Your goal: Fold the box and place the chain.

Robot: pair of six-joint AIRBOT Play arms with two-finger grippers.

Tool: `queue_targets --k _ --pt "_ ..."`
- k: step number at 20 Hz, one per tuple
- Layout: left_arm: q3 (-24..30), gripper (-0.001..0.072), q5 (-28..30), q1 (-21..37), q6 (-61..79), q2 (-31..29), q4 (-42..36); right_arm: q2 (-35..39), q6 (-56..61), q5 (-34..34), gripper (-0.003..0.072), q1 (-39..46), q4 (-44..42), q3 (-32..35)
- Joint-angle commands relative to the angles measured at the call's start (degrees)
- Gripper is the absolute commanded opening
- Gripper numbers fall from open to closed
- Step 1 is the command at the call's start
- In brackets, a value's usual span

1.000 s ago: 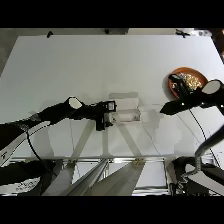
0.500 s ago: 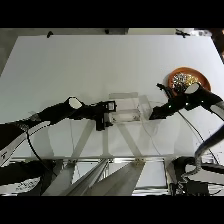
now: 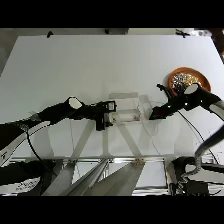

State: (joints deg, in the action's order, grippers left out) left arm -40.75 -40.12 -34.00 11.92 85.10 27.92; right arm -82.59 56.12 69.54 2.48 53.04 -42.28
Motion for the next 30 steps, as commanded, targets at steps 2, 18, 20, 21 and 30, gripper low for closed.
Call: queue_targets --k 2,18,20,21,30 --pt "0.02 0.0388 0.02 -0.02 0.02 0.0 0.0 0.13 0.68 -0.72 0.0012 0.37 0.57 0.02" --pt "0.02 0.0388 0.02 -0.02 0.02 0.0 0.0 -0.66 -2.47 -0.7 0.002 0.33 -8.7 0.02" --pt "0.02 0.0388 0.02 -0.02 0.02 0.0 0.0 1.68 -2.4 -0.76 0.0069 0.33 -8.66 0.0" --pt "0.02 0.0388 0.02 -0.02 0.02 0.0 0.0 3.06 -2.38 -0.79 0.0125 0.33 -8.7 0.0" --pt "0.02 0.0388 0.02 -0.02 0.02 0.0 0.0 5.79 -1.49 -0.11 0.0415 -4.76 -8.31 0.0"
